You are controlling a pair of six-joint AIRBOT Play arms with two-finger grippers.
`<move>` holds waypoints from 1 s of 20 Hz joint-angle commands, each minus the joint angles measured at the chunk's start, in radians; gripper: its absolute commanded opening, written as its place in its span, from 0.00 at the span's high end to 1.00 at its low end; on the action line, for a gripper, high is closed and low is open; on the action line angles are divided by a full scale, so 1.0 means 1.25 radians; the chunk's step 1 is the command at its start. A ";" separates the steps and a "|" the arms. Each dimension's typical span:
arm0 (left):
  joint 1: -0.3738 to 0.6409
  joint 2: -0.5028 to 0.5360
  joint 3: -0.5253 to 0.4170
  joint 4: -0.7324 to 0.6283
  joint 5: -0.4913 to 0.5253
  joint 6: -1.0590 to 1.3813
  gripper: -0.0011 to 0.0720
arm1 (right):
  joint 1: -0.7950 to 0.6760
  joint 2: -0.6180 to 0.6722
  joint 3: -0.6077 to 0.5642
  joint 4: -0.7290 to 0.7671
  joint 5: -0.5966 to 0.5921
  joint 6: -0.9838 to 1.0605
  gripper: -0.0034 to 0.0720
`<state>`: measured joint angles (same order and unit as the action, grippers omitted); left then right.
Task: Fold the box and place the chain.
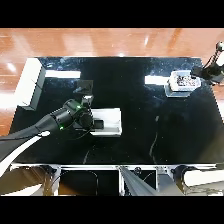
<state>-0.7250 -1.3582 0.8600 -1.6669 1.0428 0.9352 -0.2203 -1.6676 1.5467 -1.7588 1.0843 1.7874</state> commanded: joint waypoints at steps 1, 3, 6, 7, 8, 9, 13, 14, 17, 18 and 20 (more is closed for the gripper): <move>0.000 0.000 0.000 0.001 0.001 0.000 0.95 | -0.021 -0.134 0.141 0.010 0.045 -0.037 0.11; 0.000 0.000 0.000 0.001 0.000 0.000 0.95 | -0.021 -0.168 0.174 0.019 0.041 -0.048 0.11; 0.000 0.000 0.000 0.001 0.000 0.000 0.95 | -0.021 -0.199 0.188 0.032 0.033 -0.069 0.11; 0.000 0.000 0.000 0.001 0.000 0.000 0.95 | -0.022 -0.205 0.188 0.033 0.027 -0.069 0.11; 0.000 0.000 0.000 0.001 0.000 0.000 0.95 | -0.023 -0.209 0.188 0.033 0.023 -0.069 0.11; 0.000 0.000 0.000 0.001 0.000 0.000 0.95 | -0.022 -0.212 0.188 0.033 0.022 -0.069 0.11; 0.000 0.000 0.000 0.001 0.000 0.000 0.95 | -0.022 -0.213 0.188 0.033 0.000 -0.070 0.18; 0.000 0.000 0.000 0.001 0.000 0.000 0.95 | -0.022 -0.214 0.188 0.033 -0.006 -0.070 0.18; 0.000 0.000 0.000 0.001 0.000 0.000 0.95 | -0.022 -0.216 0.188 0.034 -0.023 -0.070 0.18; 0.000 0.000 0.000 0.001 0.000 0.000 0.95 | -0.022 -0.220 0.188 0.034 -0.029 -0.070 0.18; 0.000 0.000 0.000 0.001 0.000 0.000 0.95 | -0.023 -0.229 0.188 0.053 -0.034 -0.070 0.18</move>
